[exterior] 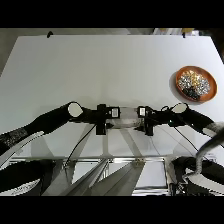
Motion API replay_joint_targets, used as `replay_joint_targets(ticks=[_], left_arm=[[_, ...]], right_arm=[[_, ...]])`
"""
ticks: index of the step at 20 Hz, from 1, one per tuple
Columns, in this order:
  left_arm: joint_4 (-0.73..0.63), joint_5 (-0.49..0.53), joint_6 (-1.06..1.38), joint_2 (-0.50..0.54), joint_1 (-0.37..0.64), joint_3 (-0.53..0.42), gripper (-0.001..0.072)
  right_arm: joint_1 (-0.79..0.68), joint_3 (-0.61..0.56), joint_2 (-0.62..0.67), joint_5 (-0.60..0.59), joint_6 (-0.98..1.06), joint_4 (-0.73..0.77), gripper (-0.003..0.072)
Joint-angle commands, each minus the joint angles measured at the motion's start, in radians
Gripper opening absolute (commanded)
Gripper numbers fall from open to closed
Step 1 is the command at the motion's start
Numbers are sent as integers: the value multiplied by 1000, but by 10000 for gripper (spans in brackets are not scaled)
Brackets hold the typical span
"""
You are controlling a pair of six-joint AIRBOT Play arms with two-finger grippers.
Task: Fold the box and place the chain.
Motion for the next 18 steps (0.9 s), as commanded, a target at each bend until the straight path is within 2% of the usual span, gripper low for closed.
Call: replay_joint_targets(ticks=[1, 4, 5, 8, 9, 13, 14, 16, 18], left_arm=[[-10, -7, -38, 0, -13, 0, 512], [7, -11, -117, 2, -11, 0, 514], [25, -14, -150, 4, -10, 0, 465], [117, -63, -307, 49, 10, 0, 163], [164, -84, -388, 78, 23, 0, 137], [382, -119, -849, 207, 92, 0, 126], [446, -137, -983, 236, 111, 0, -4], [605, -169, -1256, 275, 148, -1, 1], [695, -184, -1414, 280, 179, -11, 1]], right_arm=[[0, 0, 0, 0, 3, 1, 377], [0, 0, 0, 0, 3, 1, 377], [0, 0, 0, 0, 3, 1, 377], [0, 0, 0, 0, 3, 1, 377], [0, 0, 0, 0, 3, 1, 377], [0, 0, 0, 0, 3, 1, 377], [0, 0, 1, 0, 3, 1, 377], [0, 0, 0, 0, 3, 1, 377], [0, 0, 0, 0, 3, 1, 377]])
